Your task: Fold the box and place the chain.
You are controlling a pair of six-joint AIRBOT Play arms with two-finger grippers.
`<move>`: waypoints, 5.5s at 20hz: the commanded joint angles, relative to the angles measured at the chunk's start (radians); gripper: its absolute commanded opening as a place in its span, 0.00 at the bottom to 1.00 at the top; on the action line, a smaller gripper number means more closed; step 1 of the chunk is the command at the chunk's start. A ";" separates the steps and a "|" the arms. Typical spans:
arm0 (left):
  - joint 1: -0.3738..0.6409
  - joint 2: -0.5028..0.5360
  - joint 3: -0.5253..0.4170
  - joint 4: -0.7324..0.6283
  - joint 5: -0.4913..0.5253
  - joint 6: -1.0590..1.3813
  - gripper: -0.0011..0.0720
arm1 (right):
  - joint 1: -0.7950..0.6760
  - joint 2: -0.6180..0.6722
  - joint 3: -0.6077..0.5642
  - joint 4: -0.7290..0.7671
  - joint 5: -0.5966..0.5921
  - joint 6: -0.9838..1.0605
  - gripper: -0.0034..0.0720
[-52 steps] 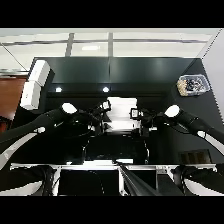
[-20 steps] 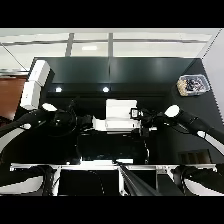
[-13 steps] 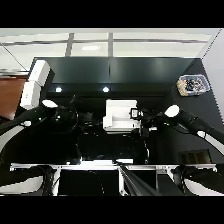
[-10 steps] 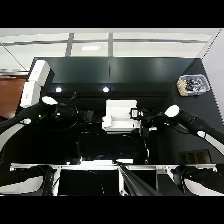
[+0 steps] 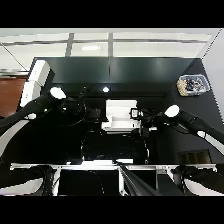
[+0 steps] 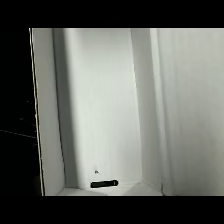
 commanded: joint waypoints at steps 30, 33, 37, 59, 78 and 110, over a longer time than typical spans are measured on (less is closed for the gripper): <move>-0.344 -0.010 0.176 0.634 0.110 -0.772 0.86 | 0.000 0.000 0.000 0.000 0.000 0.000 0.27; -0.356 -0.010 0.194 0.626 0.105 -0.795 0.86 | 0.000 0.000 0.000 0.000 0.000 0.000 0.27; -0.385 -0.010 0.195 0.629 0.118 -0.838 0.71 | 0.000 0.000 0.000 0.000 -0.001 0.000 0.27; -0.450 -0.196 0.384 0.887 -0.143 -1.213 0.68 | 0.000 0.000 0.000 0.001 0.000 0.000 0.27; -0.461 -0.232 0.398 0.834 -0.086 -1.242 0.05 | 0.000 0.000 0.000 0.004 0.000 0.000 0.27; -0.453 -0.235 0.430 0.879 -0.103 -1.182 0.05 | -0.016 0.121 0.001 -0.230 0.085 0.270 1.00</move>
